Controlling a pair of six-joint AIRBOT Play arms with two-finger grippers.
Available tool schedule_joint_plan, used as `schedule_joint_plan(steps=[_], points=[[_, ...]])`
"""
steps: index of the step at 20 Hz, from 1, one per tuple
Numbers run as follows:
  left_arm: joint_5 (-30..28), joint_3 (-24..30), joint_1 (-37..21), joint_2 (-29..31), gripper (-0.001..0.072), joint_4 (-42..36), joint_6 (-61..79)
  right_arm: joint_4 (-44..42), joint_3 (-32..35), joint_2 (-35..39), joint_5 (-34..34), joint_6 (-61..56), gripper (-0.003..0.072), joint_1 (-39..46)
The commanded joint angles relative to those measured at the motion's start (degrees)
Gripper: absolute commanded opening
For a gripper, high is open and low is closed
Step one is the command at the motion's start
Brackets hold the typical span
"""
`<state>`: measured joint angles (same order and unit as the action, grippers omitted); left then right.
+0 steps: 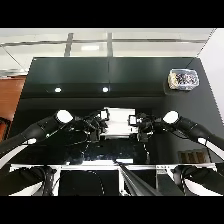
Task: Fold the box and place the chain.
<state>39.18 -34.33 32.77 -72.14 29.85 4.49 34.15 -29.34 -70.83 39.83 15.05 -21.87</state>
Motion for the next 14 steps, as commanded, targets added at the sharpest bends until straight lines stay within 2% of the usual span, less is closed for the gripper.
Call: schedule_joint_plan(steps=[1,2,3,4,5,6,7,8,9,11,14], points=[[0.00,0.00,0.02,-0.02,0.0398,-0.28,0.02,-0.02,0.02,-0.04,0.00,-0.02,0.0132,-0.04],[0.00,0.00,0.02,-0.02,0.0364,0.09,0.02,-0.02,0.02,-0.04,0.00,-0.02,0.0133,-0.04],[0.07,0.00,0.02,-0.02,0.0249,0.13,0.02,-0.02,0.02,-0.04,0.00,-0.02,0.0133,-0.04],[0.04,0.00,0.02,-0.02,0.0232,0.11,0.02,-0.02,0.02,-0.04,0.00,-0.02,0.0133,-0.04],[0.02,0.00,0.02,-0.02,0.0320,0.09,0.02,-0.02,0.02,-0.04,0.00,-0.02,0.0132,-0.04],[0.00,-0.02,0.00,0.00,0.0474,0.09,0.02,-0.02,0.02,-0.04,0.00,-0.02,0.0133,-0.04],[0.04,-0.09,-0.07,0.07,0.0423,0.24,-0.04,-0.02,0.02,-0.04,0.00,-0.02,0.0132,-0.04],[0.31,-0.39,-0.26,0.48,0.0151,1.81,-1.29,-0.02,0.02,-0.04,0.00,-0.02,0.0132,-0.04],[0.81,-0.96,-0.68,1.33,0.0033,4.42,-3.52,-0.02,0.02,-0.04,0.00,-0.02,0.0133,-0.04],[2.95,-1.88,-3.26,4.48,0.0030,10.45,-14.40,-0.02,0.02,-0.04,0.00,-0.02,0.0133,-0.04],[7.34,-2.03,-11.47,11.13,0.0030,27.04,-35.87,-0.02,0.02,-0.04,0.00,-0.02,0.0133,-0.04]])
